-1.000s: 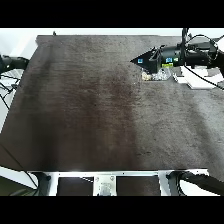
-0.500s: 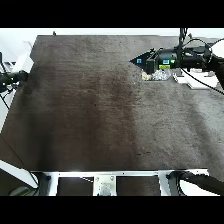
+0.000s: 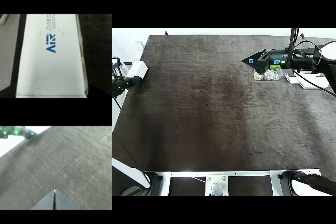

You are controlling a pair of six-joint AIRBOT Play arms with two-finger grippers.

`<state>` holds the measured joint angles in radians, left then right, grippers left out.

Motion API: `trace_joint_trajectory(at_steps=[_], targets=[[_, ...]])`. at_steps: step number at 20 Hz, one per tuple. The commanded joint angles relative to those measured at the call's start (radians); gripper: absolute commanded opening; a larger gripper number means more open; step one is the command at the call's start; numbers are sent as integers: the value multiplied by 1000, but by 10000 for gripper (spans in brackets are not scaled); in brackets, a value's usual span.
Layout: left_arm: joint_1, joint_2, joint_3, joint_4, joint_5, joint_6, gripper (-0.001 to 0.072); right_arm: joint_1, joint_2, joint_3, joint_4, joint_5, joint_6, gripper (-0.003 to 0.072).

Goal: Fold the box and place the chain.

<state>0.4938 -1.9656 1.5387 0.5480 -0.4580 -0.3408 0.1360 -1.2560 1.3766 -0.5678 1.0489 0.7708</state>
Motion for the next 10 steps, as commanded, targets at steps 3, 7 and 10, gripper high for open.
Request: trace_joint_trajectory(at_steps=[3, 7, 10], targets=[[2, -2, 1, -3, 0, 1, 671, 0, 0, 0, 4, -21, 0, 14], [2, 13, 3, -2, -7, -2, 720, 0, 1, 0, 11, -28, 0, 139], [3, 74, 9, -1, -33, 4, 720, -3, 2, 0, 17, -28, 0, 160]])
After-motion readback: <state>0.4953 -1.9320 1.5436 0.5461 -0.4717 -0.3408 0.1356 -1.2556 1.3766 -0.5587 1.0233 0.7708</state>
